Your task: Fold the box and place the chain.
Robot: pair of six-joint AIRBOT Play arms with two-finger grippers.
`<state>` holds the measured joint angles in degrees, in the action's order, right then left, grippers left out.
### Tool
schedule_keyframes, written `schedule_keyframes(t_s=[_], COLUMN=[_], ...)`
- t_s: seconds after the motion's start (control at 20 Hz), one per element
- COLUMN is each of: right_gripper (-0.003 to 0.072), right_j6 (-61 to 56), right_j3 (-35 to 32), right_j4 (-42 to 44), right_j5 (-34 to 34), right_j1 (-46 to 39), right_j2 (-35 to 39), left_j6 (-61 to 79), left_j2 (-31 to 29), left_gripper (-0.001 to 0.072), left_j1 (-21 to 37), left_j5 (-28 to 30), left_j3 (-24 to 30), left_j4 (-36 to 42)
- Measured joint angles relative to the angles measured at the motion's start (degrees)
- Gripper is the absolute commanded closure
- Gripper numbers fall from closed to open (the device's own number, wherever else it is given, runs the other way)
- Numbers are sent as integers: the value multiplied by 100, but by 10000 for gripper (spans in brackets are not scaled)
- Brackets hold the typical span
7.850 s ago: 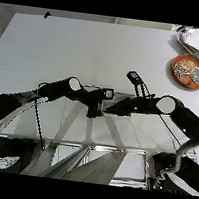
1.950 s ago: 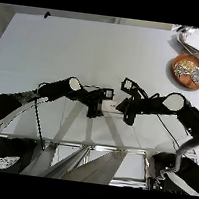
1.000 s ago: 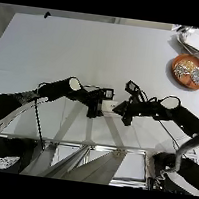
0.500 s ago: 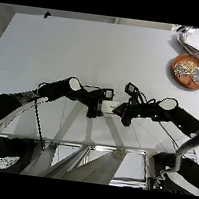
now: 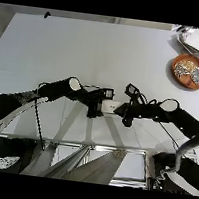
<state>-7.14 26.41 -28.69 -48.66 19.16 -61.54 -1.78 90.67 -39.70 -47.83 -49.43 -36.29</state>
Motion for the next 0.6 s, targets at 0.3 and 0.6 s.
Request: schedule_keyframes(t_s=[0.3, 0.6], right_gripper=[672, 674], right_j6=[-1021, -4927], right_j3=[240, 584], right_j4=[-398, -3442], right_j5=[-52, -647], right_j1=[0, 0], right_j2=[984, 1980], left_j6=[13, 24], left_j2=[0, 0], left_gripper=[578, 578], left_j1=[0, 0], left_j5=[0, 0], left_j3=[0, 0], left_j4=[-7, -13])
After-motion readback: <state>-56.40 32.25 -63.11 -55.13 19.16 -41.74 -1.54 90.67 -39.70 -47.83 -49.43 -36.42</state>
